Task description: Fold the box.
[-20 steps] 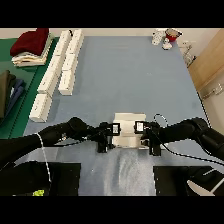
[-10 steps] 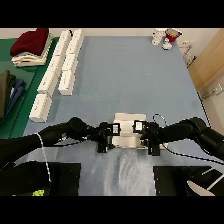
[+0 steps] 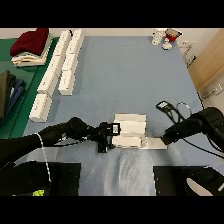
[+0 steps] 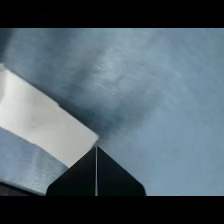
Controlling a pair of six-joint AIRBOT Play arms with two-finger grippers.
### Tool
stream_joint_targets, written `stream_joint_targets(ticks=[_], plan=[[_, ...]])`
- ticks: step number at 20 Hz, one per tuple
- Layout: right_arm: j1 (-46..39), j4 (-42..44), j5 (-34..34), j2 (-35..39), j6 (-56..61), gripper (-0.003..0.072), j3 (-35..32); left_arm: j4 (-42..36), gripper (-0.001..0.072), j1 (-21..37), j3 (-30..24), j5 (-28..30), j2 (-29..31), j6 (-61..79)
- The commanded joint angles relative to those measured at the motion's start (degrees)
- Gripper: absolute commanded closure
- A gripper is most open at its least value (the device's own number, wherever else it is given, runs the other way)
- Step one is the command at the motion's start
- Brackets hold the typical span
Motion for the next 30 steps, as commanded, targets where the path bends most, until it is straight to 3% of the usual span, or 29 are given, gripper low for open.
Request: stream_joint_targets(ticks=[1,5,8,12,21,30], plan=[[-15.65,2.71,-2.08,-1.51,8.22,0.0684,0.44,0.02,0.0357,0.02,0.07,0.0,-0.02,0.02],[-33.7,23.41,-2.91,-6.38,1.97,0.0683,-0.02,0.02,0.0357,0.02,0.07,0.0,-0.02,0.02],[-37.94,27.28,-5.07,-12.11,0.35,0.0683,-0.94,0.02,0.0356,0.02,0.07,0.0,-0.02,0.02],[-37.99,28.59,-4.9,-16.31,-0.37,0.0683,-2.99,0.02,0.0356,0.0,0.07,0.0,-0.02,0.02],[-37.79,41.4,-6.21,-16.44,-5.75,0.0684,-7.72,0.02,0.0356,0.02,0.07,0.0,-0.02,0.02],[-25.07,44.06,-2.08,-16.37,-6.6,0.0683,-7.19,0.02,0.0356,0.02,0.07,0.0,-0.02,0.02]])
